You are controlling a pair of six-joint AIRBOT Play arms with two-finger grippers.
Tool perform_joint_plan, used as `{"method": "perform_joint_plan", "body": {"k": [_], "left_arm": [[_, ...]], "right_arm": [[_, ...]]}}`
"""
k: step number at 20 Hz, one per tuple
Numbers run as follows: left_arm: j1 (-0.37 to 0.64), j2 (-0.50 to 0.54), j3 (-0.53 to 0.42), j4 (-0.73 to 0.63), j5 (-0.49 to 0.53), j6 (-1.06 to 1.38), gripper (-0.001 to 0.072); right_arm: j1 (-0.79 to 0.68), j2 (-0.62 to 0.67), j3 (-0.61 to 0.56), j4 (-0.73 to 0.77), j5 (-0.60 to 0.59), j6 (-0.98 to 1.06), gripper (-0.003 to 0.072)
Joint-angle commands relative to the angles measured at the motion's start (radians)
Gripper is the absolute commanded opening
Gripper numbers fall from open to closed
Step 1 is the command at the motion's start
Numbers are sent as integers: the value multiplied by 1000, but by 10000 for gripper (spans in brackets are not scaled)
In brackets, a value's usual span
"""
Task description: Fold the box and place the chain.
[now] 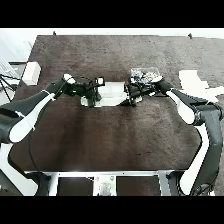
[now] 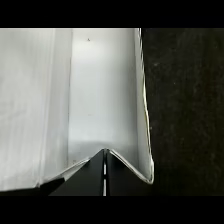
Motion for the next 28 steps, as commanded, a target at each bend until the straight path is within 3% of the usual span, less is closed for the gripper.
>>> {"method": "perform_joint_plan", "body": {"k": [1, 8, 10, 13, 15, 17, 22, 28], "left_arm": [[26, 18, 0, 38, -48, -10, 19], [133, 162, -1, 26, -238, -139, 14], [149, 217, -33, 21, -238, -248, 13], [169, 334, -174, 18, -79, -429, 13], [176, 414, -266, 11, 103, -514, 14], [204, 455, -339, -76, 163, -627, 15], [320, 457, -429, -121, 22, -761, 16], [387, 429, -480, -153, -38, -802, 18]], "right_arm": [[0, 0, 0, 0, 0, 0, 448], [0, 0, 0, 0, 0, 0, 449], [1, 0, 0, 0, 0, 0, 448], [0, 0, 0, 0, 0, 0, 448], [0, 0, 0, 0, 0, 0, 448], [1, 0, 0, 0, 0, 0, 448], [1, 0, 0, 0, 0, 0, 448], [1, 0, 0, 0, 0, 0, 449]]}}
